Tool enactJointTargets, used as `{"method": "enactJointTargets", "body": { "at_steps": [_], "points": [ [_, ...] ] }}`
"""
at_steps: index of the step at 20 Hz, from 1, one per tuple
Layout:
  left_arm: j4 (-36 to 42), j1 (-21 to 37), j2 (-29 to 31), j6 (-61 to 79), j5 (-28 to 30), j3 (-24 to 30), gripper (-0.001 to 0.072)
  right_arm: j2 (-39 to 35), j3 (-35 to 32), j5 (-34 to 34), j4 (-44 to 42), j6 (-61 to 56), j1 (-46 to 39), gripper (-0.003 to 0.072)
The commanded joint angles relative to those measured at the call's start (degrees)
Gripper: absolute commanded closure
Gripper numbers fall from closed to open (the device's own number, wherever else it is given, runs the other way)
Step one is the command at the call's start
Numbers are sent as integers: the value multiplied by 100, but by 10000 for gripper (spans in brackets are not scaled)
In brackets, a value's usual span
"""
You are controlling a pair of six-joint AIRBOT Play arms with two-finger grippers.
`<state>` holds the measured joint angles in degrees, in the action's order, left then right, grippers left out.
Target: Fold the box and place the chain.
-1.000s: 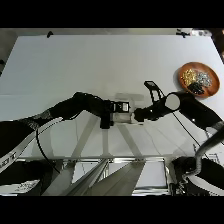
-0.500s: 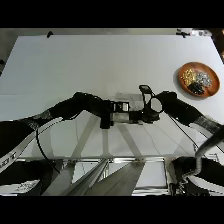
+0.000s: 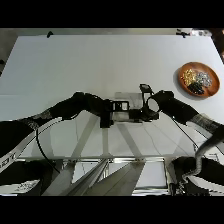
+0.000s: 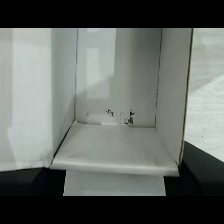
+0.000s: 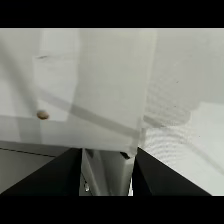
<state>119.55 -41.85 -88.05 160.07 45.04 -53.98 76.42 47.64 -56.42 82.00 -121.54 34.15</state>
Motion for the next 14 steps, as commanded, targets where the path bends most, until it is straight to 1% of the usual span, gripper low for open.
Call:
{"method": "enactJointTargets", "body": {
  "at_steps": [1, 4, 6, 7, 9, 11, 12, 13, 14],
  "points": [
    [0, -4, 0, 20, 17, -7, 357, 212, 286, -420, 52, -17, 7, 421],
    [0, -4, 2, 20, 20, -7, 357, 295, 472, -601, 162, -22, 70, 422],
    [0, -4, 0, 20, 17, -7, 357, 299, 487, -728, 201, -22, 90, 482],
    [0, -4, 0, 20, 17, -7, 357, 299, 487, -800, 225, -22, 90, 495],
    [-2, -4, 0, 20, 17, -7, 357, 299, 487, -861, 372, -179, 116, 496],
    [-2, -4, 0, 20, 17, -7, 357, 310, 487, -872, 540, -282, 203, 544],
    [-2, -4, 2, 20, 17, -7, 357, 332, 487, -881, 542, -280, 240, 602],
    [-2, -4, 0, 20, 17, -7, 357, 361, 487, -901, 540, -278, 293, 674],
    [-2, -4, 0, 20, 17, -7, 357, 367, 487, -916, 540, -280, 345, 674]
  ]
}}
